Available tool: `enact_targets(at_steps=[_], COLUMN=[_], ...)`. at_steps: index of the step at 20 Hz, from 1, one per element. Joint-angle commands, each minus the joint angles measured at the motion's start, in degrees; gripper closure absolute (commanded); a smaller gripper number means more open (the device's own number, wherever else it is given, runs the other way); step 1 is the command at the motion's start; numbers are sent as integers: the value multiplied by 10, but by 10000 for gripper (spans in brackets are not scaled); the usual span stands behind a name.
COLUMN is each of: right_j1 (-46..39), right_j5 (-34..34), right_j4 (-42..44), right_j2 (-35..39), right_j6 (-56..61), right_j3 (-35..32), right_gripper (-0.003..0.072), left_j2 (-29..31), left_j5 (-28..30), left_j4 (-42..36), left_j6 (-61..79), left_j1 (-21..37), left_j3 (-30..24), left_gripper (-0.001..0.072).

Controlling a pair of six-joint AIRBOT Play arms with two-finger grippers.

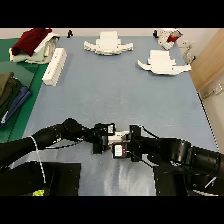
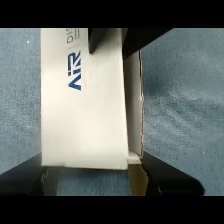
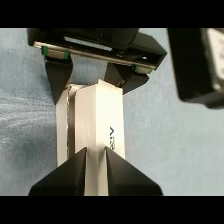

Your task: Fold the box.

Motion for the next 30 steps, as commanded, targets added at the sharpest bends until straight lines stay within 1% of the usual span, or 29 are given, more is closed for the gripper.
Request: enact_targets(at_steps=[1,4,5,6,7,10,15,17,18,19,20,21,22,23,24,25,27,30], right_j1=[5,5,5,5,5,5,5,4,3,2,0,-5,-13,-22,-32,-38,-47,-47], right_j5=[0,-4,-6,-8,-9,-8,-7,11,28,47,75,112,166,217,257,278,287,288], right_j4=[23,33,35,35,35,35,40,67,83,86,85,85,85,85,85,85,85,90], right_j2=[-7,-7,-7,-7,-7,4,50,77,90,99,109,118,127,132,133,132,131,131], right_j6=[-1,-1,-1,-1,-1,-1,5,65,114,166,220,268,319,362,394,407,409,409], right_j3=[0,0,0,0,0,1,1,1,-1,-7,-21,-40,-67,-93,-119,-139,-166,-180], right_gripper=[520,520,497,401,369,369,369,369,377,422,512,664,683,683,683,682,682,682], left_j2=[0,0,0,0,0,0,0,0,0,0,0,0,0,0,0,0,0,0], left_j5=[-1,-1,-1,-1,-1,-1,-1,-1,-1,-1,-1,-1,-1,-1,-1,-1,-1,-1], left_j4=[0,0,0,0,0,0,0,0,0,0,0,0,0,0,0,0,0,0], left_j6=[0,0,0,0,0,0,0,0,0,0,0,0,0,0,0,0,0,0], left_j1=[0,0,0,0,0,0,0,0,0,0,0,0,0,0,0,0,0,0], left_j3=[0,0,0,0,0,0,0,0,0,0,0,0,0,0,0,0,0,0], left_gripper=[231,231,231,231,231,231,231,231,231,231,231,231,232,231,231,231,231,231])
